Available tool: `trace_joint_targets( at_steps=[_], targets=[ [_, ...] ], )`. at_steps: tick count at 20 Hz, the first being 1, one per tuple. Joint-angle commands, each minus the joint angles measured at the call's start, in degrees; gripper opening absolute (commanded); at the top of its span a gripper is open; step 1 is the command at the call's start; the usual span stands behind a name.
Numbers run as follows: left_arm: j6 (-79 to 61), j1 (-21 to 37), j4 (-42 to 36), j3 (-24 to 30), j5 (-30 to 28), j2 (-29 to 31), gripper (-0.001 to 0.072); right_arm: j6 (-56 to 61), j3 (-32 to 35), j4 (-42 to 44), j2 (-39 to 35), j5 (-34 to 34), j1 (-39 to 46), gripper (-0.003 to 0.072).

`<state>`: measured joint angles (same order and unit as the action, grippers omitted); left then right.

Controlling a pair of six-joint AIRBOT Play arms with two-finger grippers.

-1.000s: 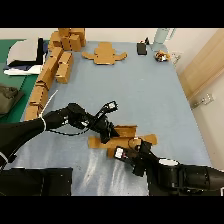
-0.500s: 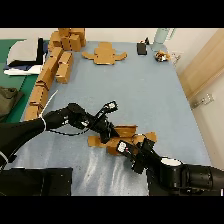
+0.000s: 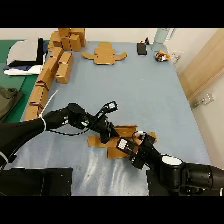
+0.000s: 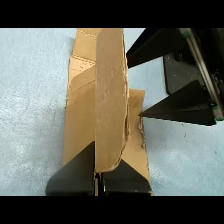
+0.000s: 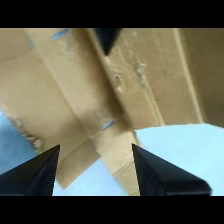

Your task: Fold the box.

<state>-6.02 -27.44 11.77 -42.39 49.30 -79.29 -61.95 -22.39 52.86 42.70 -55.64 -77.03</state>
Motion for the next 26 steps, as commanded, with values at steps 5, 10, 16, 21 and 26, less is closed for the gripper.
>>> trace_joint_targets(
  at_steps=[5,10,16,21,26],
  targets=[
    [0.0,0.0,0.0,0.0,0.0,0.0,0.0014,-7.9,0.9,12.2,-3.7,2.3,0.1,0.0712],
    [0.0,0.0,0.0,0.0,0.0,0.0,0.0014,-13.1,3.5,16.0,-4.5,5.7,0.2,0.0712],
    [0.0,0.0,0.0,0.0,0.0,0.0,0.0014,-13.1,3.9,11.5,-4.4,5.7,0.3,0.0713],
    [0.0,0.0,0.0,0.0,0.0,0.0,0.0014,-13.1,4.8,10.5,-4.4,6.6,0.3,0.0711],
    [0.0,0.0,0.0,0.0,0.0,0.0,0.0014,-13.1,3.2,8.0,-4.5,6.3,0.3,0.0708]
  ],
)
